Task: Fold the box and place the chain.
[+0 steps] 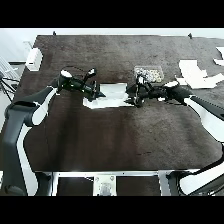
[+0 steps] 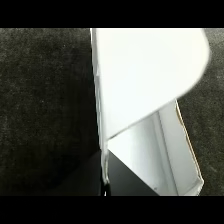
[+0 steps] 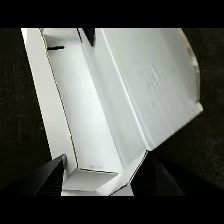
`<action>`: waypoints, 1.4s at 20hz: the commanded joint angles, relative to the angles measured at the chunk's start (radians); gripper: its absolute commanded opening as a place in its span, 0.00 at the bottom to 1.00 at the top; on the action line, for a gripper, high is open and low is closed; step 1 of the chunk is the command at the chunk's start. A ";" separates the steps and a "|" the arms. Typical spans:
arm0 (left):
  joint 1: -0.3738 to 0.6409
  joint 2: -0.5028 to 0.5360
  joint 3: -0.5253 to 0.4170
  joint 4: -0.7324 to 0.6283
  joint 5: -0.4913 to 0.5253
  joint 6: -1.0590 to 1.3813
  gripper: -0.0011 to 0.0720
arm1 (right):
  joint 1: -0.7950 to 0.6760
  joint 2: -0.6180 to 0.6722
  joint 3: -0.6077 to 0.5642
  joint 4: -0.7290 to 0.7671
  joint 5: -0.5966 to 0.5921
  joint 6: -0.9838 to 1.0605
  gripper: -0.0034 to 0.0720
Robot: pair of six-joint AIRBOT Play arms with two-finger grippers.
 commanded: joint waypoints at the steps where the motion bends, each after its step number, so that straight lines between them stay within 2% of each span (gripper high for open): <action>1: 0.000 0.001 0.001 0.001 -0.001 0.000 0.04 | -0.005 -0.057 0.064 -0.032 0.063 0.020 0.87; 8: 0.000 0.000 0.001 0.001 -0.001 0.000 0.04 | 0.005 -0.152 0.198 -0.100 0.192 0.045 0.87; 12: 0.000 0.000 0.001 0.001 -0.001 0.000 0.04 | 0.037 -0.175 0.209 -0.190 0.194 0.042 0.87; 18: 0.000 0.000 0.001 0.001 -0.001 0.000 0.04 | 0.040 -0.224 0.296 -0.180 0.206 0.042 0.87; 28: 0.000 0.000 0.001 0.001 -0.001 0.000 0.04 | 0.064 -0.245 0.302 -0.178 0.229 0.023 0.87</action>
